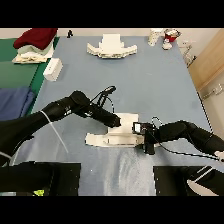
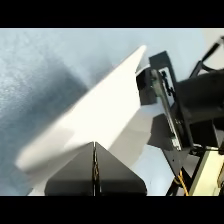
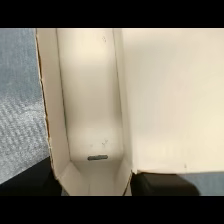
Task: Fold the box.
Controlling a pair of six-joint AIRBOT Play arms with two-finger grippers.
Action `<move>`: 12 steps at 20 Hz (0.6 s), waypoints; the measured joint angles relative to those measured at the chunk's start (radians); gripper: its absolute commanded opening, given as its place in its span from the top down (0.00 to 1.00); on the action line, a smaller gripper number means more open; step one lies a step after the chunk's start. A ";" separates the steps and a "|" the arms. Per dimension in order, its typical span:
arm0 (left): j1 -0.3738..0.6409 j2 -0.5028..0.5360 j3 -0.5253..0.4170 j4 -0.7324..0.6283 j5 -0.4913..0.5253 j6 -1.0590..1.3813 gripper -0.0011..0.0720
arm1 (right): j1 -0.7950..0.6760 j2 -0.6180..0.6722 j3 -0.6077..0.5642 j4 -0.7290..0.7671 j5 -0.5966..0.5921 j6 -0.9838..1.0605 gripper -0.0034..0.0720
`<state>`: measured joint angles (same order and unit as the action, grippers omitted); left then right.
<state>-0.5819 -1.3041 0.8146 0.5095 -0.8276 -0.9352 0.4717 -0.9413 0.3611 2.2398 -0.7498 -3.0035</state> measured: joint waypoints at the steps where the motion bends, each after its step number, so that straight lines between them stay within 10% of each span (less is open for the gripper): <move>1: 0.006 -0.022 0.003 -0.014 0.001 0.000 0.97 | 0.000 0.000 0.000 0.000 0.000 0.000 0.28; 12: 0.026 -0.051 0.030 -0.029 -0.042 0.076 0.97 | 0.000 0.000 0.000 0.000 0.000 -0.001 0.28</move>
